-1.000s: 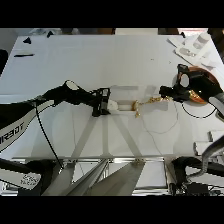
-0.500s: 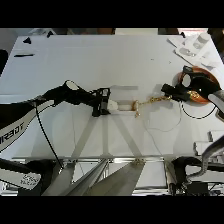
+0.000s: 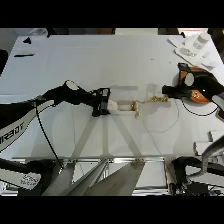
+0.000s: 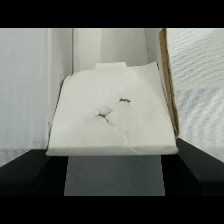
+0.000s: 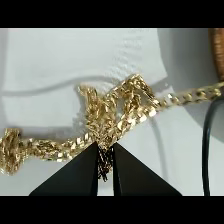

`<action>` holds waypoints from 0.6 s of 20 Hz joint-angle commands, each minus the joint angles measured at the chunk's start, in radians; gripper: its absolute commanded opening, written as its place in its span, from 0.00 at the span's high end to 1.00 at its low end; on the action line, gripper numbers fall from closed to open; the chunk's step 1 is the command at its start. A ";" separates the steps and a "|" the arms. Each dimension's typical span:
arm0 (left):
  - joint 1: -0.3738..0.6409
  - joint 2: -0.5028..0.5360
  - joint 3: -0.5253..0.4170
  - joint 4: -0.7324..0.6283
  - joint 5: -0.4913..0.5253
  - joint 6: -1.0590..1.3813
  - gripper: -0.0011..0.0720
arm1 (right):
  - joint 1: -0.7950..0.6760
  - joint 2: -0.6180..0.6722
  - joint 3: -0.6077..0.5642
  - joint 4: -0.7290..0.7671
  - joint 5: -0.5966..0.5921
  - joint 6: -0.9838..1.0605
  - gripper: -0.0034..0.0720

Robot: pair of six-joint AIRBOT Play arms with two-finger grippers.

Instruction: Fold the box and place the chain.

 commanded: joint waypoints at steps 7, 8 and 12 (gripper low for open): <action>0.000 0.000 0.000 0.000 0.000 0.000 0.70 | 0.167 0.271 0.000 0.207 0.141 -0.466 0.94; 0.000 0.000 0.000 0.000 0.000 0.000 0.70 | 0.190 0.274 0.000 0.231 0.141 -0.465 0.94; 0.000 0.000 0.000 0.000 0.000 0.000 0.70 | 0.307 0.274 0.000 0.265 0.103 -0.454 0.94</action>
